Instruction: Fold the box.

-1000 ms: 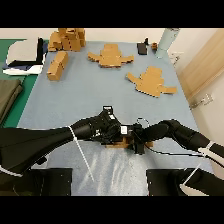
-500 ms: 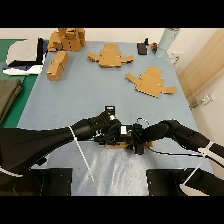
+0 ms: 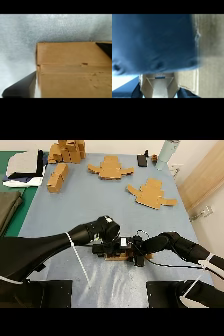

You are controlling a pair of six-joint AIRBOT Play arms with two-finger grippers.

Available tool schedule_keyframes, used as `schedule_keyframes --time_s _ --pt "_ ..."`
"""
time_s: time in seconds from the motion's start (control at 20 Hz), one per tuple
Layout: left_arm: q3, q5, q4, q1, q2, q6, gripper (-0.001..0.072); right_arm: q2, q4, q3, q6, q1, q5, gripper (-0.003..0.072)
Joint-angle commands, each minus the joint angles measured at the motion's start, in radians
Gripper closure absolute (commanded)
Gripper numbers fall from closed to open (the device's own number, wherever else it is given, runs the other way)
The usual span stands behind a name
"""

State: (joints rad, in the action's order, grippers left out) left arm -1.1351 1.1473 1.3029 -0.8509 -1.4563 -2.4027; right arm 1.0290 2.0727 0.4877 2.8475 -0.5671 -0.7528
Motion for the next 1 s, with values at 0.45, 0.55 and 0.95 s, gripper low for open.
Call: schedule_keyframes --time_s 0.45,0.55,0.95 --pt "-0.105 0.237 -0.219 0.271 0.001 0.358 0.0278 0.0 0.0 0.0 -0.001 0.0 0.0 0.0156" --pt "-0.11 0.298 -0.237 0.317 0.001 0.472 0.0279 0.0 0.0 0.0 -0.001 0.0 0.0 0.0157" --pt "-0.101 0.361 0.069 0.494 0.001 0.985 0.0694 0.0 0.0 0.0 -0.001 0.0 0.0 0.0156"
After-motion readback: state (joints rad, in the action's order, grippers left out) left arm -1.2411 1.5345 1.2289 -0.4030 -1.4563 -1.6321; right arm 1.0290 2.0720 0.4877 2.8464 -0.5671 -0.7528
